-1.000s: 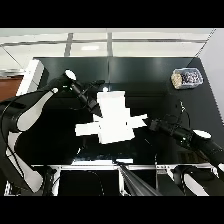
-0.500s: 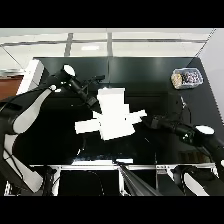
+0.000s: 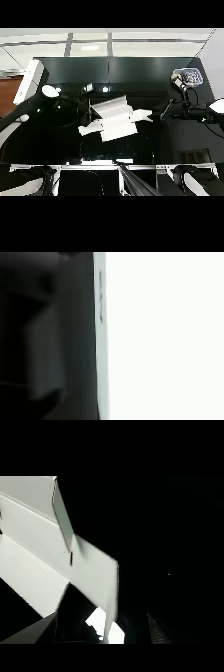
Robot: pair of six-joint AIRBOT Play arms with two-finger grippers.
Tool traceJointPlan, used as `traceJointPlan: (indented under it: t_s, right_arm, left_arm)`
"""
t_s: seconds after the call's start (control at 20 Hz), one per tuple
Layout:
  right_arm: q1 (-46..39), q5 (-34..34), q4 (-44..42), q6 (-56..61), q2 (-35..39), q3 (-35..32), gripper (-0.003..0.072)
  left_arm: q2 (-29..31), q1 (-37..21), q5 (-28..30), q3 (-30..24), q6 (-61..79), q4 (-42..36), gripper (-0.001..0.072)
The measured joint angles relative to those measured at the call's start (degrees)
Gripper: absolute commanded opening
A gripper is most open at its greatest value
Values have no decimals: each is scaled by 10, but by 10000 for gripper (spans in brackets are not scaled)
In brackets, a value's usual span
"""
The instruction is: Fold the box and place the chain.
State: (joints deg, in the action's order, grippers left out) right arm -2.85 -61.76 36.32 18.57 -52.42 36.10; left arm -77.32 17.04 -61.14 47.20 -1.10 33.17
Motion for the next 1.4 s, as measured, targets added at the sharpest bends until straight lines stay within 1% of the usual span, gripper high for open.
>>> traceJointPlan:
  t_s: [0.1, 0.2, 0.45, 0.65, 0.8, 1.05, 1.4]
  right_arm:
    - [22, 0, 13, -34, 0, 7, 631]
    - [54, 13, 30, -58, 0, 10, 631]
    - [145, 68, 120, -84, -2, 13, 630]
    - [209, 95, 158, -90, -23, 0, 632]
    - [243, 121, 165, -92, -54, -19, 633]
    - [263, 141, 150, -96, -99, -31, 633]
    - [303, 150, 123, -124, -117, -37, 632]
  left_arm:
    - [10, 14, 42, -20, 55, 6, 27]
    - [6, 30, 66, -19, 87, 23, 27]
    - [-31, 59, 94, 13, 104, 94, 28]
    - [-51, 66, 97, 23, 103, 115, 28]
    - [-59, 67, 98, 25, 99, 121, 28]
    - [-64, 67, 98, 26, 97, 123, 28]
    - [-64, 67, 99, 26, 96, 125, 28]
